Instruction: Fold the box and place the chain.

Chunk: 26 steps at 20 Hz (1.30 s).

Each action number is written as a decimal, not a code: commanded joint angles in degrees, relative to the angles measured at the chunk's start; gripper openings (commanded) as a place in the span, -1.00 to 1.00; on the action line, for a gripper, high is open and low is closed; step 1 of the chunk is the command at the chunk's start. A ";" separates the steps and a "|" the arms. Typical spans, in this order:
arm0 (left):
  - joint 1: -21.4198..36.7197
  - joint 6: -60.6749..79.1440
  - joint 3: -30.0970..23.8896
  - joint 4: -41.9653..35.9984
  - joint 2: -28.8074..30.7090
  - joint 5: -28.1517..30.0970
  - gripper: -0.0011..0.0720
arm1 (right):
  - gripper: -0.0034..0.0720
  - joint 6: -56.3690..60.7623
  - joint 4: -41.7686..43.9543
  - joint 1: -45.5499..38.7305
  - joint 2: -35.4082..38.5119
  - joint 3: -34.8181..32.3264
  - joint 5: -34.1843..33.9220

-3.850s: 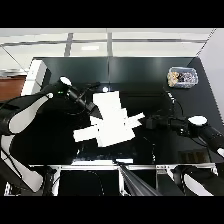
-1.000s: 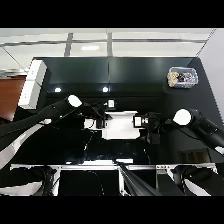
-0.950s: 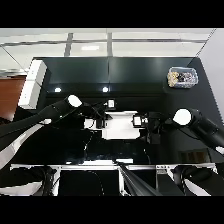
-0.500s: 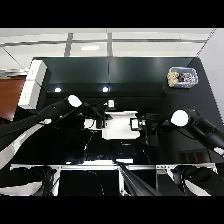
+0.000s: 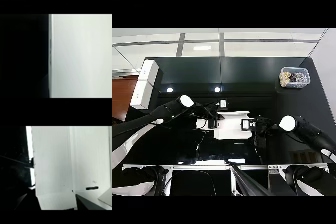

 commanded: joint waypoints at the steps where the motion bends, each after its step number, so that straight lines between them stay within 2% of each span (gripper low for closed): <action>1: -0.04 0.02 -0.02 0.00 -0.04 0.02 -0.90 | 0.95 0.02 2.05 0.26 -0.04 -0.72 -5.88; 10: 0.07 0.02 -0.04 0.07 -0.04 0.04 -0.90 | 0.95 -0.07 -0.85 0.13 4.39 1.53 -9.79; 13: 0.04 0.02 -0.04 0.07 -0.07 0.04 -0.90 | 0.95 -3.28 -0.48 0.11 4.33 1.55 -10.36; 17: 0.04 0.04 -0.04 0.07 -0.04 0.04 -0.90 | 0.95 -10.51 8.02 -1.92 2.12 1.57 -11.28; 20: 0.02 0.04 -0.04 0.07 -0.04 0.04 -0.90 | 0.95 -11.87 10.58 -5.62 1.51 1.90 -11.23; 26: 0.02 0.04 -0.04 0.04 -0.07 0.09 -0.90 | 0.95 -17.51 18.25 -7.61 -1.57 1.92 -7.50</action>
